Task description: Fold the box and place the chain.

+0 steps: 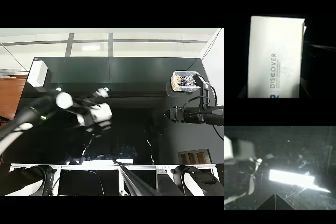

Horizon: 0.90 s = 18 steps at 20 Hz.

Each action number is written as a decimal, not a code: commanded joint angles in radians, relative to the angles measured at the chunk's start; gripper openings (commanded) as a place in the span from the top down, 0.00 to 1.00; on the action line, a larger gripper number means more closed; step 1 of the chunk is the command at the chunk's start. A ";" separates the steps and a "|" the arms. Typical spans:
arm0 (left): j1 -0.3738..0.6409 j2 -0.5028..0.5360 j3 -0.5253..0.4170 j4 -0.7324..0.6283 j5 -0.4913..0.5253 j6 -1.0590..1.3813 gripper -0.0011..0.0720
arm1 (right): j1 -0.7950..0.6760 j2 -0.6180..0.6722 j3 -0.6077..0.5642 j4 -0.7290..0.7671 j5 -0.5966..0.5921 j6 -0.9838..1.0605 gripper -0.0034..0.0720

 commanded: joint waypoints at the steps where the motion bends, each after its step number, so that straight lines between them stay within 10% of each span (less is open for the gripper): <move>1: 0.339 0.074 0.000 0.160 -0.098 -0.279 0.51 | -0.001 0.000 -0.001 0.000 -0.019 -0.001 0.94; 7: 0.886 0.034 0.013 0.087 0.029 -0.428 0.51 | -0.001 0.000 -0.001 0.000 -0.058 0.000 0.94; 18: 0.887 -0.295 0.280 -0.026 0.097 -0.239 0.51 | -0.001 0.000 -0.001 -0.001 -0.074 0.000 0.94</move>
